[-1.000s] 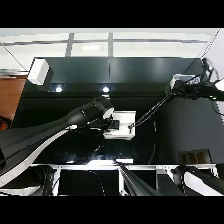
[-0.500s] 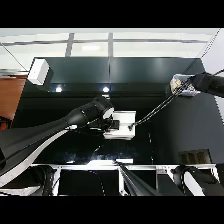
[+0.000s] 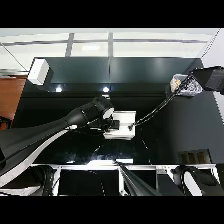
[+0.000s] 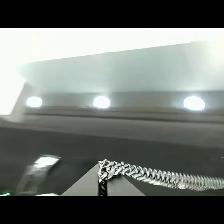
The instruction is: Fold the box and place the chain.
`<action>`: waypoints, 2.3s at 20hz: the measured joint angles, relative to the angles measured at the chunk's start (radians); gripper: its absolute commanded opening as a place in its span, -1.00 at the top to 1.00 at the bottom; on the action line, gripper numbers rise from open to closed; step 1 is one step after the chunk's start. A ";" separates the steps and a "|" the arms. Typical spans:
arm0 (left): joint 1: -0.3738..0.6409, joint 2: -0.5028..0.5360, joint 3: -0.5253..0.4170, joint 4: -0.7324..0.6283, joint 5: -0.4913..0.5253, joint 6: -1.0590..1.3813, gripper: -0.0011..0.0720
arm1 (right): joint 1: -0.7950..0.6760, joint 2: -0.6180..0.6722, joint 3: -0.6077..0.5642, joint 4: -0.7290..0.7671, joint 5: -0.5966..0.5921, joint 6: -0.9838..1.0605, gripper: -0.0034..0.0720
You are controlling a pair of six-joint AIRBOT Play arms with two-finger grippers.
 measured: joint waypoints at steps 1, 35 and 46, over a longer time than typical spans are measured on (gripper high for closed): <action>0.000 0.000 0.000 0.000 0.000 0.000 0.89 | 0.000 0.002 0.002 0.029 0.010 -0.009 0.88; 0.000 0.000 0.000 0.000 0.000 0.000 0.89 | 0.490 -0.229 -0.230 0.209 -0.060 -0.064 0.87; 0.000 0.000 0.000 0.000 0.000 0.000 0.89 | 0.479 -0.305 -0.386 0.167 -0.164 -0.072 -0.30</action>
